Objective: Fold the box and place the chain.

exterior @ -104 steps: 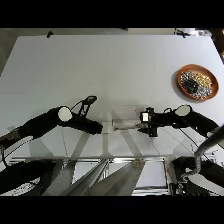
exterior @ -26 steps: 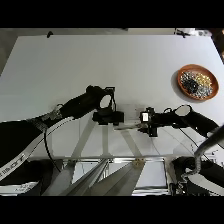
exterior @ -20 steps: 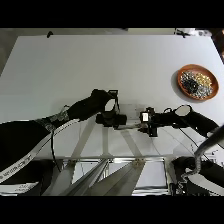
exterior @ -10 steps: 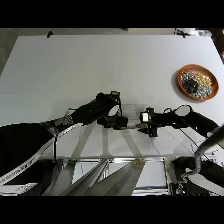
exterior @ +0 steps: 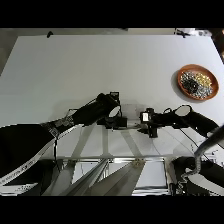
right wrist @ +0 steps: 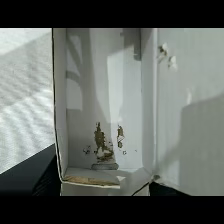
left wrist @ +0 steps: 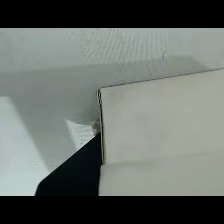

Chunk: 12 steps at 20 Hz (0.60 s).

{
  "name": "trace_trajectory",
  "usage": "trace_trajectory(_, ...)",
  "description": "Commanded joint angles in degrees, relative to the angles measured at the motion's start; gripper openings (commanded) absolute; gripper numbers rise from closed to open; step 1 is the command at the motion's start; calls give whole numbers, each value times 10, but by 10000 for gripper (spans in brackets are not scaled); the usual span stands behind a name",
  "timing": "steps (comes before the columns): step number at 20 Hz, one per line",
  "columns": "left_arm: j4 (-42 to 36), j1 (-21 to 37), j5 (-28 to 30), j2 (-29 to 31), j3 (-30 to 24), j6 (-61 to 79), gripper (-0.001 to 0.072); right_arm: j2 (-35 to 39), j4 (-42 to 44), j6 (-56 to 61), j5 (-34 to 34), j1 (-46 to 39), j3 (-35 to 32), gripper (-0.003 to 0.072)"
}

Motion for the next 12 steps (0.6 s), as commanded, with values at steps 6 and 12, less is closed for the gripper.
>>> trace_trajectory(6,-12,24,-1,60,0,91,572,0,2,3,-1,0,0,401)
trace_trajectory(12,-34,113,-62,209,-51,351,449,0,2,3,-1,0,0,401)
